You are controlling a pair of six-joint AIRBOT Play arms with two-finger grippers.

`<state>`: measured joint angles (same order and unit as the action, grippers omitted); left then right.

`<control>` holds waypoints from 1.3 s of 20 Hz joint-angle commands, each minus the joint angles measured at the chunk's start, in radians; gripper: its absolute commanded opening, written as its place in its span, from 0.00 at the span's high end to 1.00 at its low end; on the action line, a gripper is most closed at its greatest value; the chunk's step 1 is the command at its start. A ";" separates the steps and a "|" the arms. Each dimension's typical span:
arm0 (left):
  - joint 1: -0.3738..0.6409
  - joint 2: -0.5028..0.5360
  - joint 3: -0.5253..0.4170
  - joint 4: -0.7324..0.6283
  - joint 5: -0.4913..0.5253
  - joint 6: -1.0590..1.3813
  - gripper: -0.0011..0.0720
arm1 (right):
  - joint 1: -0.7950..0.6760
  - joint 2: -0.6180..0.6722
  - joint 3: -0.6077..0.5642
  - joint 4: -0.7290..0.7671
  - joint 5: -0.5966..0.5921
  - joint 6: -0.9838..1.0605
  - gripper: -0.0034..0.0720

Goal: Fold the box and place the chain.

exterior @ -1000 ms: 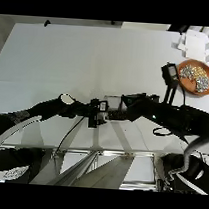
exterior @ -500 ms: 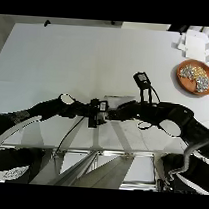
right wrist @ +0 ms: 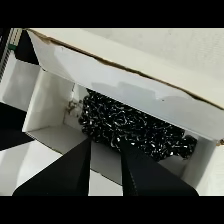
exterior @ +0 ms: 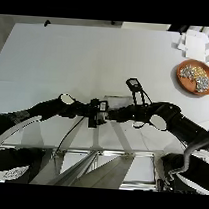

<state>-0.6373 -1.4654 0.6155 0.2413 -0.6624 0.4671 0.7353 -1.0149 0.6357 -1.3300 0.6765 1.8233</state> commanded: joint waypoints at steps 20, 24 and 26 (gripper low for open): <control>0.000 0.000 0.001 0.000 0.000 0.000 0.89 | -0.209 -0.055 0.281 -0.037 0.013 -0.795 0.93; 0.000 0.000 0.001 0.000 0.000 0.000 0.89 | -0.175 -0.166 0.280 0.022 0.130 -0.974 0.93; 0.000 0.000 0.001 0.000 0.000 0.000 0.89 | -0.148 -0.187 0.280 0.022 0.177 -1.024 0.93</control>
